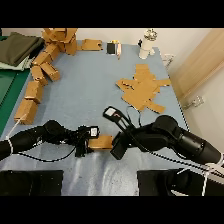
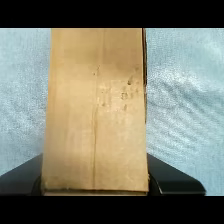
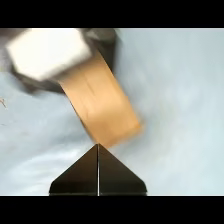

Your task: Fold the box.

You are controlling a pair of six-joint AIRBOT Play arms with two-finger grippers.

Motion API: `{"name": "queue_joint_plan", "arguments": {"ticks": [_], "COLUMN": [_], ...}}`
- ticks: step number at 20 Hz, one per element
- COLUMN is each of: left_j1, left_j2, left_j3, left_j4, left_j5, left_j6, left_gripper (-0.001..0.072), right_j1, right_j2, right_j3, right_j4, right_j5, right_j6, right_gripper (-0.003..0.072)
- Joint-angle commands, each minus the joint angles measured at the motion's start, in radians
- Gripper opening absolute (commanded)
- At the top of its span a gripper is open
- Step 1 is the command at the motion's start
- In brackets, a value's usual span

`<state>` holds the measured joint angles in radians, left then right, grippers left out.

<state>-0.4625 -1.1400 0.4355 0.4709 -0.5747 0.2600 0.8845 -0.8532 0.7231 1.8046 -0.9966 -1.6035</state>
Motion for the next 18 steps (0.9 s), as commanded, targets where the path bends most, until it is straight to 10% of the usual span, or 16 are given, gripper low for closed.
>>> {"name": "queue_joint_plan", "arguments": {"ticks": [1,8,18], "left_j1": [0.001,0.001,0.001], "left_j2": [-0.001,-0.001,-0.001], "left_j3": [0.0,0.0,0.0], "left_j4": [0.0,0.0,0.0], "left_j5": [-0.001,-0.001,-0.002], "left_j6": [0.001,0.001,0.001], "left_gripper": [0.037,0.037,0.037], "right_j1": [-0.011,0.118,0.203], "right_j2": [0.043,0.021,-0.077], "right_j3": [-0.109,-0.286,-0.286], "right_j4": [0.248,0.496,0.494], "right_j5": [-0.003,0.785,0.88], "right_j6": [0.366,0.414,0.456], "right_gripper": [0.0002,0.0002,0.0003]}}
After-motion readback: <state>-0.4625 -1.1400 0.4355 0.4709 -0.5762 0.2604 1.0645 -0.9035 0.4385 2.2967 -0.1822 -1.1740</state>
